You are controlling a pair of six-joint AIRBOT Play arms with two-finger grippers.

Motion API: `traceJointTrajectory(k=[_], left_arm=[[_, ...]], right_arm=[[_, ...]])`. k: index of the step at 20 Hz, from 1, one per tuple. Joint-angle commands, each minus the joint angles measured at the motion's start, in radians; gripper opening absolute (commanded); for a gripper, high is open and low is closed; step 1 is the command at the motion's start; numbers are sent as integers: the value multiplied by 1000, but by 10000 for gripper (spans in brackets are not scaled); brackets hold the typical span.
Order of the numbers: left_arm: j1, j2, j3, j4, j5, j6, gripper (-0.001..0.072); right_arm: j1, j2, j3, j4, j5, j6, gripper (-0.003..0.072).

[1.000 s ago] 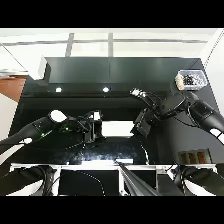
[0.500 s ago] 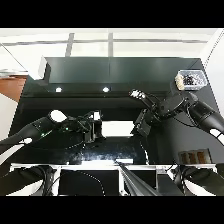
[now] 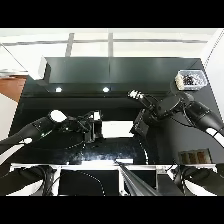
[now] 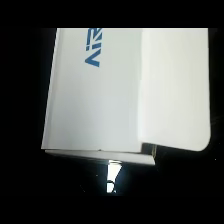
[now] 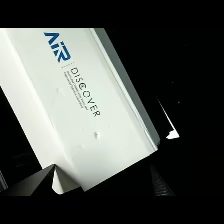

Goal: Fold the box and place the chain.

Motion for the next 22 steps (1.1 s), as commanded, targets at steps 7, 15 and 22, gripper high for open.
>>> traceJointTrajectory(k=[7,15,22], left_arm=[[0,0,1,0,0,0,269],[0,0,1,0,0,0,269],[0,0,1,0,0,0,269]], right_arm=[[6,-2,8,-51,-54,47,697],[6,-2,8,2,-115,88,697],[6,-3,8,8,-68,92,697]])
